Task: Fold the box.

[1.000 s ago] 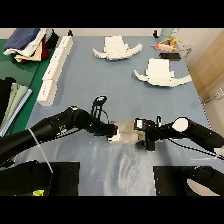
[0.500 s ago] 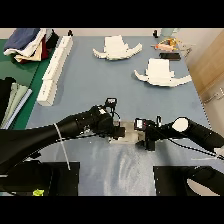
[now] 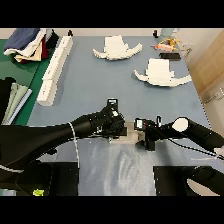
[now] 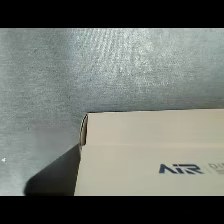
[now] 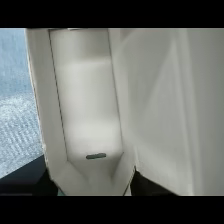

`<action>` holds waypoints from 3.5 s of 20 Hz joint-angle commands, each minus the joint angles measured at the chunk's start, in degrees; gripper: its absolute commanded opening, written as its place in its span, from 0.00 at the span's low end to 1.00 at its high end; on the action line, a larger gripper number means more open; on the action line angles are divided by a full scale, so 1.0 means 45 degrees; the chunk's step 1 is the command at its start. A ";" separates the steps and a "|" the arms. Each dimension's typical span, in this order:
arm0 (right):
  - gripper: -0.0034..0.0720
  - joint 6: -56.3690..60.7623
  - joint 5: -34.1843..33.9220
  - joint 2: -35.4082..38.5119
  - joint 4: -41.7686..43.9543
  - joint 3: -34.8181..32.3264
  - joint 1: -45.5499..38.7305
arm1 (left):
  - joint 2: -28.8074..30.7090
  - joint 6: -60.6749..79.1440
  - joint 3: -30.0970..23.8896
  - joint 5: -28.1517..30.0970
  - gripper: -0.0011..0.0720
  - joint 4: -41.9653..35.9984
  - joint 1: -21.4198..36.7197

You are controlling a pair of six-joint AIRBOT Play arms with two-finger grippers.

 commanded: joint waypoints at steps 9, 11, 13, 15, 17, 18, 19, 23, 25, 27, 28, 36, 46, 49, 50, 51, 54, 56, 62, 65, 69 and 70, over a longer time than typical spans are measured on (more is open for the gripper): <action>0.73 0.0000 0.0005 0.0000 0.0000 0.0010 -0.0005 | -0.0175 -0.0544 0.0772 -0.0971 0.41 0.0393 -0.0199; 0.73 0.0000 0.0005 0.0000 0.0000 0.0010 -0.0005 | -0.0175 -0.0534 0.1025 -0.1428 0.74 0.0291 -0.0194; 0.73 0.0000 0.0000 0.0000 0.0000 0.0010 -0.0005 | -0.0092 -0.0209 0.1248 -0.2147 0.74 0.0291 -0.0194; 0.73 0.0000 0.0005 0.0000 0.0000 0.0010 -0.0005 | 0.0282 0.0097 0.1341 -0.2778 0.74 0.0253 -0.0170; 0.73 0.0000 0.0005 0.0000 0.0000 0.0010 -0.0005 | 0.1001 0.0651 0.1443 -0.3852 0.74 0.0199 -0.0083; 0.73 0.0000 0.0005 0.0000 0.0000 0.0010 -0.0005 | 0.1447 0.0903 0.1472 -0.4532 0.73 0.0199 -0.0010; 0.73 0.0000 0.0005 0.0000 0.0000 0.0010 -0.0005 | 0.1991 0.0942 0.1472 -0.5328 0.63 0.0199 0.0117; 0.73 0.0000 0.0005 0.0000 0.0000 0.0010 -0.0005 | 0.4231 0.1515 0.1443 -0.7679 0.14 0.0155 0.0306; 0.73 0.0000 0.0000 0.0000 0.0000 0.0010 -0.0005 | 0.4847 0.1953 0.1355 -0.7757 0.03 0.0199 0.0481; 0.73 0.0000 0.0005 0.0000 0.0000 0.0010 -0.0005 | 0.4949 0.2798 0.1350 -0.7145 0.03 0.0219 0.0865; 0.73 0.0000 0.0005 0.0000 0.0000 0.0010 -0.0005 | 0.4940 0.3551 0.1316 -0.6693 0.03 0.0287 0.0947; 0.73 0.0000 0.0005 0.0000 0.0000 0.0010 -0.0005 | 0.7708 1.7272 -0.2871 -0.0889 0.04 -0.3395 0.4274; 0.73 0.0000 0.0005 0.0000 0.0000 0.0010 -0.0005 | 0.5853 3.2761 -0.7572 0.4532 0.97 -1.2104 0.7276; 0.73 0.0000 0.0000 0.0000 0.0000 0.0010 -0.0005 | 0.4595 3.3932 -0.7305 0.4711 0.97 -1.3299 0.7266; 0.73 0.0000 0.0005 0.0000 0.0000 0.0010 -0.0005 | 0.4255 3.4000 -0.7159 0.4721 0.97 -1.3342 0.7266; 0.73 0.0000 0.0005 0.0000 0.0000 0.0010 -0.0005 | 0.3968 3.4184 -0.7004 0.4711 0.97 -1.3386 0.7261; 0.73 0.0000 0.0005 0.0000 0.0000 0.0010 -0.0005 | 0.3211 3.4631 -0.6577 0.4702 0.97 -1.3954 0.6989; 0.73 0.0000 0.0000 0.0000 0.0000 0.0010 -0.0005 | 0.3007 3.5544 -0.6552 0.4677 0.97 -1.4294 0.6606; 0.73 0.0000 0.0005 0.0000 0.0000 0.0010 -0.0005 | 0.2953 3.5826 -0.6557 0.4119 0.97 -1.4290 0.6314; 0.73 0.0000 0.0000 0.0000 0.0000 0.0010 -0.0005 | 0.2939 3.5773 -0.6562 0.4099 0.97 -1.4435 0.6309; 0.73 0.0000 0.0005 0.0000 0.0000 0.0010 -0.0005 | 0.2720 3.5447 -0.6562 0.4401 0.97 -1.4440 0.6154; 0.73 0.0000 0.0005 0.0000 0.0000 0.0010 -0.0005 | 0.2589 3.5447 -0.6562 0.4410 0.97 -1.4479 0.5989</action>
